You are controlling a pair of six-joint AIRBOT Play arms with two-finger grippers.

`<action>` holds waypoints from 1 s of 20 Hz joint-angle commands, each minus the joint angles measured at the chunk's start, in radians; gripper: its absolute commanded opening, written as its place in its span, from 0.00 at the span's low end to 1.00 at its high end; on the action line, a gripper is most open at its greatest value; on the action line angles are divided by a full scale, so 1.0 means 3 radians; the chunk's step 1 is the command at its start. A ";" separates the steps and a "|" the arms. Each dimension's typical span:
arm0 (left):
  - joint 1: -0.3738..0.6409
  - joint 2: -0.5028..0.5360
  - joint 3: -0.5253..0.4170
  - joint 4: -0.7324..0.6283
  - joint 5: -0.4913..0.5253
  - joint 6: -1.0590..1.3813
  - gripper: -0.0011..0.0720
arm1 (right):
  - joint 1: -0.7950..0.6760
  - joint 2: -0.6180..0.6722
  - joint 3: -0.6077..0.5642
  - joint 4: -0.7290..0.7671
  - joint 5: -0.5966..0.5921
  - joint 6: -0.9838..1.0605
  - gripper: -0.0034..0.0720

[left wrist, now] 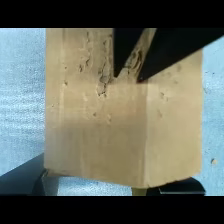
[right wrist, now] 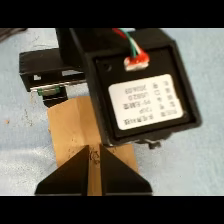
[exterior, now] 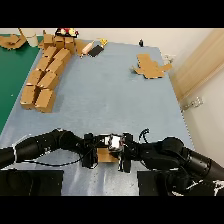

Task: Fold the box.

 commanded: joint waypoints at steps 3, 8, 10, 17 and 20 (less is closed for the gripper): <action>-0.0001 0.0003 0.0000 0.0001 0.0001 0.0000 0.54 | 0.0018 0.0008 -0.0001 -0.0062 -0.0116 0.0000 0.53; -0.0001 0.0003 0.0000 0.0001 0.0001 0.0000 0.54 | 0.0018 0.0005 -0.0001 -0.0304 -0.0145 -0.0159 0.60; -0.0001 0.0003 0.0000 0.0001 0.0001 0.0000 0.54 | 0.0018 0.0006 -0.0001 -0.0318 -0.0149 -0.0167 0.75; -0.0001 0.0003 0.0000 0.0001 0.0001 0.0000 0.54 | 0.0033 0.0006 -0.0001 -0.0515 -0.0142 -0.0467 0.75; -0.0001 0.0003 0.0000 0.0001 0.0001 0.0000 0.54 | 0.0167 0.0009 -0.0001 -0.0575 -0.0123 -0.0463 0.75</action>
